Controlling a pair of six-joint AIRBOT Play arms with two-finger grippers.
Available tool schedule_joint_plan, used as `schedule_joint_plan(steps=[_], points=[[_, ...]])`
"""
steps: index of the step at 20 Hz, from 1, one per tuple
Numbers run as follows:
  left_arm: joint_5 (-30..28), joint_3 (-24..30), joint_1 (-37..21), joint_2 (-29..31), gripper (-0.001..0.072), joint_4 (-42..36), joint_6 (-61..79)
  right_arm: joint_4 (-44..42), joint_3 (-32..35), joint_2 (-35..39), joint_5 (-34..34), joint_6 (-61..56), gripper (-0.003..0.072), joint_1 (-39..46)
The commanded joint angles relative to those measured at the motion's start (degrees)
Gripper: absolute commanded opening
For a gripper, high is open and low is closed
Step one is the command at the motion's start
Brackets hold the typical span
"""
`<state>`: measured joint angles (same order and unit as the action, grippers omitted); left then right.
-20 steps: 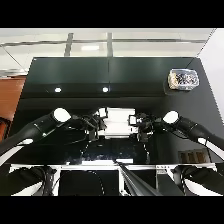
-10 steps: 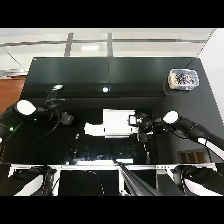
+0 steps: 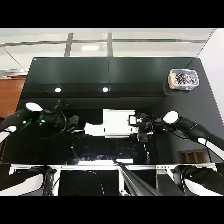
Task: Fold the box and place the chain.
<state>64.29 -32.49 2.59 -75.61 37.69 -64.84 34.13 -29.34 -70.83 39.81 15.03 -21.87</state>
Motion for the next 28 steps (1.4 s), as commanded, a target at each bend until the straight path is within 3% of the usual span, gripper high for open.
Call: schedule_joint_plan(steps=[1,9,12,13,14,15,16,22,28], points=[[-4.04,0.07,6.67,-1.60,0.0028,-1.95,-0.04,0.00,0.02,-0.04,0.02,0.00,0.0132,-0.04],[-3.76,0.07,7.72,-1.62,0.0028,-2.91,3.02,0.00,0.02,-0.04,0.02,0.00,0.0132,-0.04],[-1.01,0.02,7.58,-1.60,0.0030,-8.90,11.76,0.00,0.02,-0.04,0.02,0.00,0.0132,-0.04],[-0.72,-0.09,7.61,-1.60,0.0070,-10.36,12.83,0.00,0.02,-0.04,0.02,0.00,0.0132,-0.04],[-0.63,-0.42,7.61,-1.60,0.0252,-10.97,12.83,0.00,0.02,-0.04,0.02,0.00,0.0133,-0.04],[-0.59,-0.83,7.61,-1.60,0.0484,-10.95,12.83,0.00,0.02,-0.04,0.02,0.00,0.0133,-0.04],[-0.55,-1.33,7.61,-1.60,0.0634,-10.95,12.79,0.00,0.02,-0.04,0.02,0.00,0.0133,-0.04],[4.13,-4.68,8.76,-1.60,0.0642,-11.41,11.98,0.00,0.02,-0.04,0.02,0.00,0.0132,-0.04],[3.10,-7.08,15.32,-1.60,0.0601,-11.32,8.85,0.00,0.02,-0.04,0.02,0.00,0.0132,-0.04]])
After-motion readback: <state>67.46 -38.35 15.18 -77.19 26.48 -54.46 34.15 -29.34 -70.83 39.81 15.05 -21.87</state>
